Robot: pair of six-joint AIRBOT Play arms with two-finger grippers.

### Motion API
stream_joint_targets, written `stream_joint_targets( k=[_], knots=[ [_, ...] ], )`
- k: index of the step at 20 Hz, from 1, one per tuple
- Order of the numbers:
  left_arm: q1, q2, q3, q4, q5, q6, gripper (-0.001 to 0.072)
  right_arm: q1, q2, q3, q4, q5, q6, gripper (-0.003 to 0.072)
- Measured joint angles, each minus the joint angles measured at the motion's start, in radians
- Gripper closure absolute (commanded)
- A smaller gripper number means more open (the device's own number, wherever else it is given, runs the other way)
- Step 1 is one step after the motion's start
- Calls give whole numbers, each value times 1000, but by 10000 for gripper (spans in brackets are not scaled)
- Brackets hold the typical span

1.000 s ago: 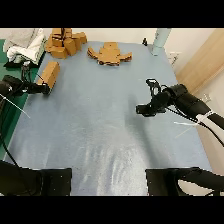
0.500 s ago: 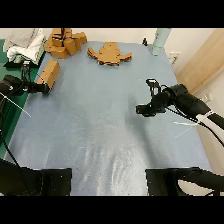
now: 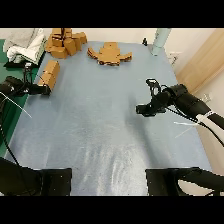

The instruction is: Fold the box.

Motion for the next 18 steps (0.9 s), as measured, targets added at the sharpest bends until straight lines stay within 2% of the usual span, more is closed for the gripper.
stream_joint_targets(
  k=[1,5,9,16,17,18],
  knots=[
    [0,0,0,11,-2,-1,15,0,0,0,0,0,0,680],
    [1,0,0,69,-24,-8,14,0,0,0,0,0,0,680],
    [14,18,6,107,-100,-34,14,0,0,0,0,0,0,680],
    [49,135,80,229,-396,-138,17,0,0,0,0,0,0,680],
    [51,157,94,250,-439,-162,162,0,0,0,0,0,0,681],
    [53,180,108,268,-484,-188,459,0,0,0,0,0,0,680]
  ],
)
